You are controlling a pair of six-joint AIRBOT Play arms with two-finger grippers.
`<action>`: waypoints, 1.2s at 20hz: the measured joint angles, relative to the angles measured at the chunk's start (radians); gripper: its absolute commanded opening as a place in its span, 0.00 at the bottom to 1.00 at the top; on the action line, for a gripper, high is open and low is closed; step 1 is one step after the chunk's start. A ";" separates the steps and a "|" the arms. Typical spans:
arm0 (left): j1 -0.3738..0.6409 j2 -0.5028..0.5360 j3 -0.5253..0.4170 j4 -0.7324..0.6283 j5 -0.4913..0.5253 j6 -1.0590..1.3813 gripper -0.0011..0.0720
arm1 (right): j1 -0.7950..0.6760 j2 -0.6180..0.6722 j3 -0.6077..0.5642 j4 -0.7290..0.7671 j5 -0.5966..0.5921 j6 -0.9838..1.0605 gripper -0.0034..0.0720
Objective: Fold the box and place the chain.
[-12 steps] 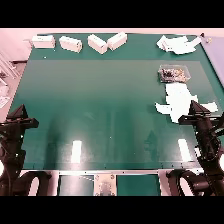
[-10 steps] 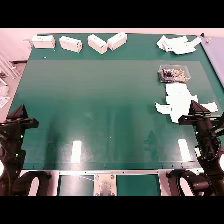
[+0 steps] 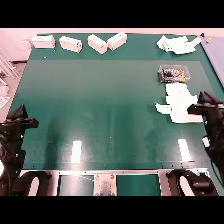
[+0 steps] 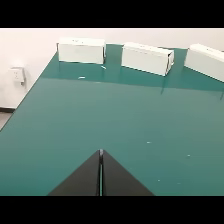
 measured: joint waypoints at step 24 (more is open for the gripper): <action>0.000 0.000 0.000 0.000 0.000 0.000 0.05 | -0.912 -1.253 1.089 -0.747 1.251 0.761 0.67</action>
